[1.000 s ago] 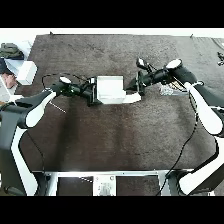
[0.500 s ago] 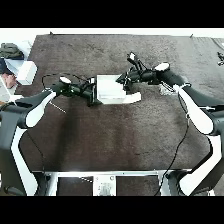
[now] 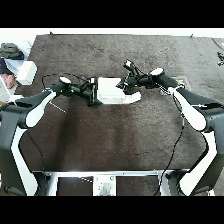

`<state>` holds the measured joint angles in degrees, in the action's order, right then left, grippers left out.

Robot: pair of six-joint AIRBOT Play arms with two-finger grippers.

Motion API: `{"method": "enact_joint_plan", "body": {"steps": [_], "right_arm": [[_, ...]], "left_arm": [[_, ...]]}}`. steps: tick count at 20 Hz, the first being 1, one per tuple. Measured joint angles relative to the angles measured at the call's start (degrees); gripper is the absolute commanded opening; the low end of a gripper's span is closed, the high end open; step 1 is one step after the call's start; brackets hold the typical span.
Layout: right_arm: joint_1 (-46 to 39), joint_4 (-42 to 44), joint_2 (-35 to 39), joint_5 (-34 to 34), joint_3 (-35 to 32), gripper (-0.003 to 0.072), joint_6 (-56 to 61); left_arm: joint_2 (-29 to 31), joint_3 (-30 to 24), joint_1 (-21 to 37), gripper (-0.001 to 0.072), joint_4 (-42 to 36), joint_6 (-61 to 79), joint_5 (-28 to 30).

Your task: Fold the box and place the chain.

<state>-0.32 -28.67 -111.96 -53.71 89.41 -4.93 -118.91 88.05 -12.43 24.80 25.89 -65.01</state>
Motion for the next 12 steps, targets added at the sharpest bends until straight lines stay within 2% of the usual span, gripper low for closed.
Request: {"method": "enact_joint_plan", "body": {"steps": [6,7,8,9,10,12], "right_arm": [[-0.28,-1.62,4.92,0.02,-0.02,-0.0012,0.02],[-0.48,-1.92,6.54,-1.05,0.00,0.0018,0.07],[-0.83,-3.37,8.22,-2.49,0.00,0.0203,0.24],[-1.25,-5.31,9.77,-4.28,0.00,0.0347,0.46],[-1.55,-7.48,10.93,-5.99,0.02,0.0403,0.57],[-1.84,-12.90,12.09,-9.35,-0.24,0.0403,0.92]], "left_arm": [[0.00,0.00,0.00,0.0344,0.04,0.11,-0.02],[0.00,0.00,0.00,0.0345,0.04,0.11,-0.02],[0.00,0.00,0.00,0.0345,0.04,0.11,-0.02],[0.00,0.00,0.00,0.0345,0.04,0.11,-0.02],[0.00,0.00,0.00,0.0344,0.04,0.09,-0.02],[0.00,0.00,0.00,0.0345,0.04,0.11,-0.02]]}}
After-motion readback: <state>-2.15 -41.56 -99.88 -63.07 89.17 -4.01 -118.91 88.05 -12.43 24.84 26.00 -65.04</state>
